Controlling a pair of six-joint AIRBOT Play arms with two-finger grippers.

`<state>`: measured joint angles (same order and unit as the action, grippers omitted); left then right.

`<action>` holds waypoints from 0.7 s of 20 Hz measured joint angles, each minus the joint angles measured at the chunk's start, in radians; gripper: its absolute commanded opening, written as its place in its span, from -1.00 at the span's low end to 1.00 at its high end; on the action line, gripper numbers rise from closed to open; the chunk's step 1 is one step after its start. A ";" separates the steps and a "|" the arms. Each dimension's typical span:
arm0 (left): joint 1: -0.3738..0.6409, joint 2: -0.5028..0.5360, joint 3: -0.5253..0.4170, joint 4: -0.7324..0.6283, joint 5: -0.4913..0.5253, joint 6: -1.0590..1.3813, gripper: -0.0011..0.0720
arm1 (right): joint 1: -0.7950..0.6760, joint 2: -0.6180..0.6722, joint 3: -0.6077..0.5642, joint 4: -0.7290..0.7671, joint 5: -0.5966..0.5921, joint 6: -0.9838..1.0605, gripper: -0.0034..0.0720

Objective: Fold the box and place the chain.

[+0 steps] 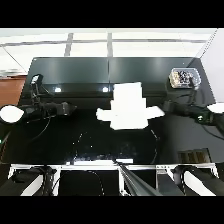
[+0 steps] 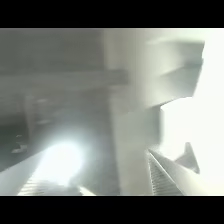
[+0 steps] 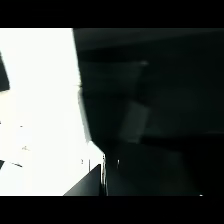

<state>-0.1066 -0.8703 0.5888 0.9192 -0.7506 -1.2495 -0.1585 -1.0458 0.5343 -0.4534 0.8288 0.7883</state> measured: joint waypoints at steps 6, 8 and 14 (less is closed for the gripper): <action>-0.057 -0.316 0.188 -0.178 -0.076 0.108 0.89 | 0.233 0.020 -0.066 0.064 -0.129 -0.019 -0.87; -0.063 -0.450 0.258 -0.240 -0.156 0.150 0.89 | 0.275 0.021 -0.071 0.068 -0.142 -0.022 -0.87; -0.100 -0.727 0.409 -0.378 -0.374 0.218 0.89 | 0.335 0.023 -0.076 0.073 -0.153 -0.023 -0.87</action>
